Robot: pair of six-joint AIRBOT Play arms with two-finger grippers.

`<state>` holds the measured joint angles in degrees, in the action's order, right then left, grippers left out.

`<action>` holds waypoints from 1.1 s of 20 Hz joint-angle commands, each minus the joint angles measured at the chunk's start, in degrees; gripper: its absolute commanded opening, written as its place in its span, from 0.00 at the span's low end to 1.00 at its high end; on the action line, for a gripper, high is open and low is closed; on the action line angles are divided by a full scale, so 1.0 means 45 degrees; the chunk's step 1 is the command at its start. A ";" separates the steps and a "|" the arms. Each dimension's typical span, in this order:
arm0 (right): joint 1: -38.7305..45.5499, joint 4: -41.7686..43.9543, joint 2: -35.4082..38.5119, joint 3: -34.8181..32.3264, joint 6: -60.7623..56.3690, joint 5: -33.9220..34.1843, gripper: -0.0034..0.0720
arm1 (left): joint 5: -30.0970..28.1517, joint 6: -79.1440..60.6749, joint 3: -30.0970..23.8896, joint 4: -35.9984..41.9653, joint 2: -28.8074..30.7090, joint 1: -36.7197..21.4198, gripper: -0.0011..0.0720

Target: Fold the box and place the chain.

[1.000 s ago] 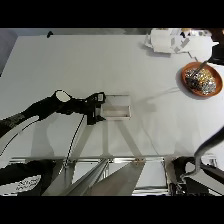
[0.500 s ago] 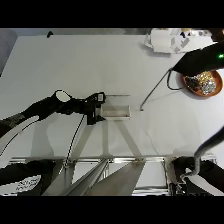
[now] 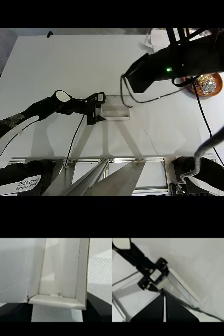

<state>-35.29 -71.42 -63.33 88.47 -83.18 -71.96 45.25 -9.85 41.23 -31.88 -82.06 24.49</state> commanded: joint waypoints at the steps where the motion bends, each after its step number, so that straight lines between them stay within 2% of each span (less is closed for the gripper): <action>1: -0.0476 0.0481 -0.0131 0.0005 -0.0219 0.1253 0.06 | -0.0005 0.0000 -0.0005 0.0000 0.0005 0.0005 0.63; 18: -0.0476 0.0816 0.0126 0.0010 -0.0170 0.1132 0.07 | -0.0005 0.0000 -0.0005 0.0000 0.0000 0.0000 0.63; 22: -0.0476 -0.0097 -0.0257 -0.0083 -0.0175 0.0155 0.07 | -0.0005 0.0000 -0.0005 0.0000 0.0005 0.0005 0.63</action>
